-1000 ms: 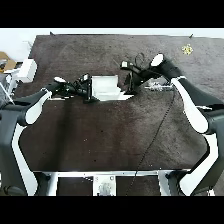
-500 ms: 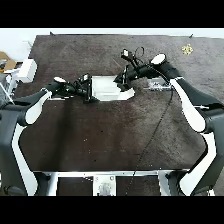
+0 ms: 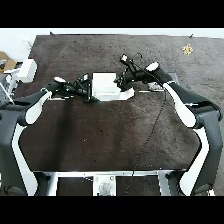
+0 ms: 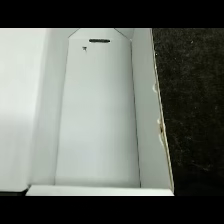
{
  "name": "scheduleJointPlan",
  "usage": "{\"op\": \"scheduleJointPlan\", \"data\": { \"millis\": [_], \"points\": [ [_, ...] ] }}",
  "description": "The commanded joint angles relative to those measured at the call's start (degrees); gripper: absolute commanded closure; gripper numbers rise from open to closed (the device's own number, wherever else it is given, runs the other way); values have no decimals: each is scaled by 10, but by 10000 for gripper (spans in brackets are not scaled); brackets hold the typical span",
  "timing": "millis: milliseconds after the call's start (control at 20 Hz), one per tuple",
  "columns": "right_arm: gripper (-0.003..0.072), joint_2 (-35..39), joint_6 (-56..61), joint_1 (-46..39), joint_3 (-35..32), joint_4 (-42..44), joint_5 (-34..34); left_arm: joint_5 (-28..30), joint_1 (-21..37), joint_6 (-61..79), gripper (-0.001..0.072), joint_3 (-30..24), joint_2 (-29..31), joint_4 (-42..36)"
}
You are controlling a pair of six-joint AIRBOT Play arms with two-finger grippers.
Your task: Fold the box and place the chain.
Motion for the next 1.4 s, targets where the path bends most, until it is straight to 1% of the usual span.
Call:
{"op": "scheduleJointPlan", "data": {
  "millis": [0, 400, 600, 700, 750, 800, 850, 900, 950, 1000, 1050, 1100, 1200, 1300, 1350],
  "points": [
    [685, -15, -2, 0, 0, -13, 32, 0, 0, 1, 487, 0, 0, 0],
    [684, -17, -2, 0, -3, -14, 38, 0, 0, 1, 487, 0, 0, 0],
    [684, 3, -2, 0, 14, -13, 39, 1, 0, 1, 487, 0, 0, 0],
    [684, 28, -2, -1, 20, -14, 44, 1, 0, 1, 487, 0, 0, 0],
    [684, 46, -1, -3, 20, -20, 56, 1, 0, 1, 487, 0, 0, 0],
    [682, 64, -2, -5, 20, -45, 81, 1, 0, 1, 486, 0, 0, 0],
    [682, 83, 3, -5, 19, -95, 104, 1, 0, 1, 486, 0, 0, 0],
    [641, 99, 29, -5, 19, -137, 118, 1, 0, 1, 487, 0, 0, 0],
    [634, 108, 46, -5, 19, -166, 129, 1, 0, 1, 486, 0, 0, 0],
    [571, 112, 48, -5, 19, -189, 142, 1, 0, 1, 486, 0, 0, 0],
    [321, 111, 48, -5, 18, -205, 154, 1, 0, 1, 487, 0, 0, 0],
    [203, 108, 48, -5, 12, -212, 160, 1, 0, 1, 487, 0, 0, 0],
    [204, 107, 22, -5, -20, -212, 151, 1, 0, 1, 487, 0, 0, 0],
    [204, 107, -22, -5, -61, -211, 122, 1, 0, 1, 486, 0, 0, 0],
    [171, 107, -43, -5, -79, -211, 107, 1, 0, 1, 487, 0, 0, 0]
  ]
}}
